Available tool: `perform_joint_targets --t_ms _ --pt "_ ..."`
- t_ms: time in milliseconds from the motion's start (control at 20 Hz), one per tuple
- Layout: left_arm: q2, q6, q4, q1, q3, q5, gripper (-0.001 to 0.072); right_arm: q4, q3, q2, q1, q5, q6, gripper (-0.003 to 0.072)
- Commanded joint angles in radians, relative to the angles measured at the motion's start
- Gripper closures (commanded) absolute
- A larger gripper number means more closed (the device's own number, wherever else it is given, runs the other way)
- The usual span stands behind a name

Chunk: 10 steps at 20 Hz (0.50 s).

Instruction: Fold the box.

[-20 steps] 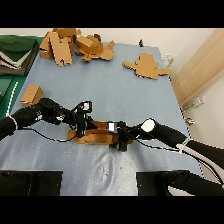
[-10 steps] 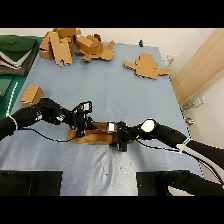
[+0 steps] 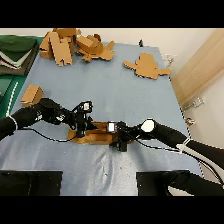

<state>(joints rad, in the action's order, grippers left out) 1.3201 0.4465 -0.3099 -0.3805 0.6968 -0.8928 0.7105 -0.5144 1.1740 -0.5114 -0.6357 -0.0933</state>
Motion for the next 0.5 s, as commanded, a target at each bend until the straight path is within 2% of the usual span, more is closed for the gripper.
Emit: perform_joint_targets --t_ms 0,350,450 --pt "0.0 -0.128 -0.003 0.0 0.0 -0.003 0.0694 0.0 0.0 0.001 0.0 0.0 0.004 0.0172" --pt "0.0 -0.187 0.003 0.0 0.0 -0.016 0.0694 0.0 0.0 0.001 0.0 0.0 0.004 0.0172" --pt "0.0 -0.273 0.019 0.0 0.0 -0.03 0.0694 0.0 0.0 0.001 0.0 0.0 0.004 0.0171"
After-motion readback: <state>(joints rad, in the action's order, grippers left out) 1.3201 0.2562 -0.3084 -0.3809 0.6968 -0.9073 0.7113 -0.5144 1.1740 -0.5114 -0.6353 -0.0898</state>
